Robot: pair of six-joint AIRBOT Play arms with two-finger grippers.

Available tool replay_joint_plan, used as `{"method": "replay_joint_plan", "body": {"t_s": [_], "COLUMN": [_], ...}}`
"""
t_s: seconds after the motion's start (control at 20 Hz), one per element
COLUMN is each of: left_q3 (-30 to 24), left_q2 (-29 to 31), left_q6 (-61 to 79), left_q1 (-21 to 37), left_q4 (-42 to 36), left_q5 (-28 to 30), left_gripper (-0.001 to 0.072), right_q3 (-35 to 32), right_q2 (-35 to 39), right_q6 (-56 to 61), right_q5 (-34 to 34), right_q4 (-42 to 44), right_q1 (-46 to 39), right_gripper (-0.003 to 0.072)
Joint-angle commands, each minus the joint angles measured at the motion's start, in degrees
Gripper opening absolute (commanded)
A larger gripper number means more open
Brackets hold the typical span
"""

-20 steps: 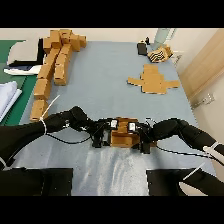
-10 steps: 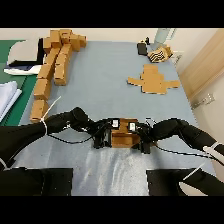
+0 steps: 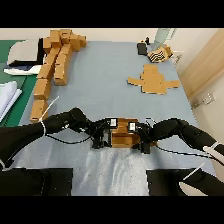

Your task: Fold the box.

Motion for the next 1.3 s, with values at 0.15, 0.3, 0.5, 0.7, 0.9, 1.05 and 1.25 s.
{"method": "replay_joint_plan", "body": {"t_s": [0.15,0.3,0.5,0.7,0.9,1.05,1.25], "left_q3": [-0.24,-0.24,-0.26,-0.26,-0.26,-1.01,-3.37], "left_q2": [0.28,1.73,2.36,2.54,2.54,3.26,6.36], "left_q6": [-0.52,-3.78,-6.71,-7.48,-7.48,-7.5,-7.58], "left_q1": [0.39,0.33,0.0,-1.86,-3.91,-3.93,-3.98], "left_q4": [0.9,0.92,1.16,1.14,1.09,1.05,0.79], "left_q5": [-1.88,-0.98,1.64,3.98,4.33,5.42,8.48], "left_gripper": [0.0687,0.0687,0.0687,0.0686,0.0687,0.0687,0.0687], "right_q3": [0.02,0.02,0.02,0.02,0.02,0.02,0.02], "right_q2": [0.02,0.02,0.02,0.02,0.02,0.02,0.02], "right_q6": [-0.04,-0.02,-0.04,-0.04,-0.04,-0.04,-0.04], "right_q5": [0.02,0.02,0.02,0.02,0.02,0.02,0.02], "right_q4": [0.02,0.02,0.02,0.02,0.02,0.02,0.02], "right_q1": [0.0,0.0,0.0,0.0,0.0,0.0,0.0], "right_gripper": [0.0511,0.0511,0.0511,0.0511,0.0511,0.0511,0.0511]}}
